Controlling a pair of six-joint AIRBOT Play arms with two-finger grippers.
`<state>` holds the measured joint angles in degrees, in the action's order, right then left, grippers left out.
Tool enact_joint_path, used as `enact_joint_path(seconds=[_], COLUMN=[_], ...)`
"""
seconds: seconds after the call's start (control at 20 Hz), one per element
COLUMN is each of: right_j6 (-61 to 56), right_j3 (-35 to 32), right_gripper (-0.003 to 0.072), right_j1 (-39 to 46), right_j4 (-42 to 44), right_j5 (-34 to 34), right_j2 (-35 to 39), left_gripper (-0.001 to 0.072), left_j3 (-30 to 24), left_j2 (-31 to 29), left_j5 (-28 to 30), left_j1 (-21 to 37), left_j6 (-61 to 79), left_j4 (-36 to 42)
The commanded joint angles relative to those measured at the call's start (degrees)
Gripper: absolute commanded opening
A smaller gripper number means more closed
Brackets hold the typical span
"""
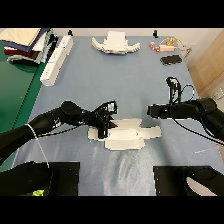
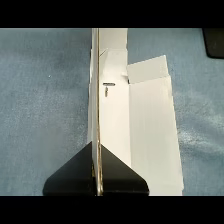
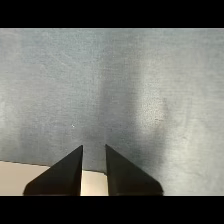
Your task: Fold the box.
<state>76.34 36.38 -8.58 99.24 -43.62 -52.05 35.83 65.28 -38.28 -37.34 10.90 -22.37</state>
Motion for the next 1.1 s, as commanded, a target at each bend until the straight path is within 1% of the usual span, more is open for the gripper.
enact_joint_path(seconds=[0.0, 0.25, 0.5, 1.05], right_j6=[0.00, 0.00, 0.00, 0.00], right_j3=[0.02, 0.02, 0.02, 0.02], right_gripper=[0.0230, 0.0230, 0.0230, 0.0230], right_j1=[-0.07, -0.07, -0.07, -0.07], right_j4=[0.02, 0.04, 0.04, 0.07], right_j5=[-0.39, -0.42, -0.44, -0.66], right_j2=[0.04, 0.04, 0.04, 0.04], left_gripper=[0.0013, 0.0013, 0.0013, 0.0013], left_j3=[0.79, 1.25, 3.65, 3.67], left_j2=[0.04, 0.02, 0.04, 0.42], left_j5=[-0.59, -1.25, -1.36, -1.84], left_j1=[-0.07, -0.07, -0.07, -0.07], left_j6=[-0.02, -0.44, -0.52, -3.04], left_j4=[-1.68, -2.34, -2.32, -3.17])
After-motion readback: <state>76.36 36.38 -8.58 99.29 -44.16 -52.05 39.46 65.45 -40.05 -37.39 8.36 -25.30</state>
